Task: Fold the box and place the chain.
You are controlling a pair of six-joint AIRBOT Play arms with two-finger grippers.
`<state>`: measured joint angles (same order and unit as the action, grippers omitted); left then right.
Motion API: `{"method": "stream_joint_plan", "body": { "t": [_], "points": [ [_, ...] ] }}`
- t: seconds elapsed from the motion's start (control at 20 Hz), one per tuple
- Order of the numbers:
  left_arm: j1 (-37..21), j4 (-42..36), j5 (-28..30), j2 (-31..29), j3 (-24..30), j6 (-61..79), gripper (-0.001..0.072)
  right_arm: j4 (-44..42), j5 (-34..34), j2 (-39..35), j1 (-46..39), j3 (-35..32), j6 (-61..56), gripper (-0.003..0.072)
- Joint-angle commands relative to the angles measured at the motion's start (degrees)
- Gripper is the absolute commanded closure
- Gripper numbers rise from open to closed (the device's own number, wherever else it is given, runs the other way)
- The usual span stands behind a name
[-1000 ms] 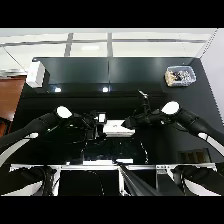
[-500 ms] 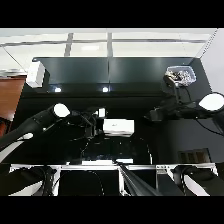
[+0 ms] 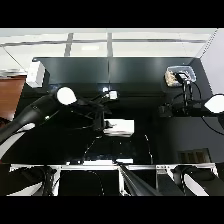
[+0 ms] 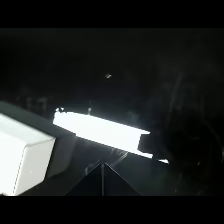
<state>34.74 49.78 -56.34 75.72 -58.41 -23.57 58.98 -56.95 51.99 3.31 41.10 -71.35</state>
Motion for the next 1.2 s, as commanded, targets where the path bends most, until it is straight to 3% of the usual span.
{"method": "stream_joint_plan", "body": {
  "t": [0.0, 0.1, 0.25, 1.15],
  "points": [
    [2.45, -0.7, 2.89, 6.91, -5.77, -1.62, -0.0003, 1.55, 2.05, -0.07, -0.11, 0.02, -0.68, 0.0673],
    [2.86, -4.24, 4.2, 9.49, -6.43, -1.46, -0.0003, 1.81, 2.14, -0.07, -0.11, 0.02, -0.7, 0.0673],
    [3.15, -2.82, 0.22, 10.93, -6.43, -1.29, -0.0001, 3.69, 2.12, -0.07, -0.11, 0.02, -1.03, 0.0673],
    [6.08, 0.35, -2.29, 11.93, -6.43, -1.36, 0.0001, 3.45, 2.16, -0.04, -0.09, 0.02, -2.21, 0.0673]
  ]
}}
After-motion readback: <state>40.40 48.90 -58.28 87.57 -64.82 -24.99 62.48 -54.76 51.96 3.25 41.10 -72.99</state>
